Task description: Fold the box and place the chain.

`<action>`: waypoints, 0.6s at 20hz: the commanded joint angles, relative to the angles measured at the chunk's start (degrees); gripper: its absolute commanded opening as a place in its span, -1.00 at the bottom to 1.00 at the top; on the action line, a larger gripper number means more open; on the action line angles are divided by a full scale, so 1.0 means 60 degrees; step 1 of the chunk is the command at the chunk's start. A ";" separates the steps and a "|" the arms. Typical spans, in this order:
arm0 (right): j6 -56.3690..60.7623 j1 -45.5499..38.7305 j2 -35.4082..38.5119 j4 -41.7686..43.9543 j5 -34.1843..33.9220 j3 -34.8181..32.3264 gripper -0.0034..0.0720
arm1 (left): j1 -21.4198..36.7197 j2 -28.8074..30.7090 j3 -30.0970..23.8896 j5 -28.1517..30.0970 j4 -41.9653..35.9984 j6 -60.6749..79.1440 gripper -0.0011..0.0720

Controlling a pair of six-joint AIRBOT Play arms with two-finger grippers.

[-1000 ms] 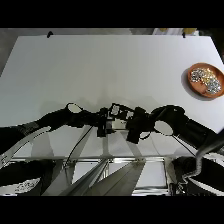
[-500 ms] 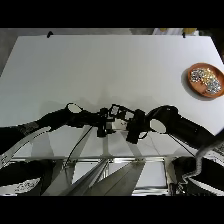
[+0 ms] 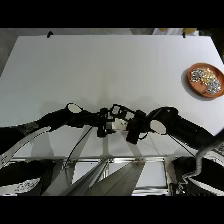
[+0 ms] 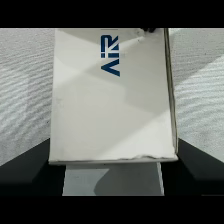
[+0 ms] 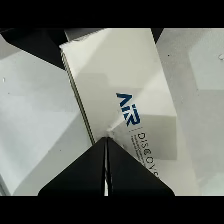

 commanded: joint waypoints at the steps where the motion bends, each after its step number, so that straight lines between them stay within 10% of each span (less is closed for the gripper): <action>1: 0.0590 0.0007 0.0240 -0.0018 0.0000 0.0175 -0.87 | 0.0007 0.0004 0.0007 0.0007 -0.0004 -0.0004 -0.22; 7: 0.4783 -0.0331 0.1308 -0.3111 0.1563 0.1639 -0.87 | 0.0007 0.0004 0.0007 0.0004 -0.0004 -0.0004 -0.22; 12: 0.4911 -0.4051 0.1333 -0.3479 0.3960 0.1508 -0.87 | 0.0007 0.0004 0.0007 0.0007 -0.0004 -0.0004 -0.22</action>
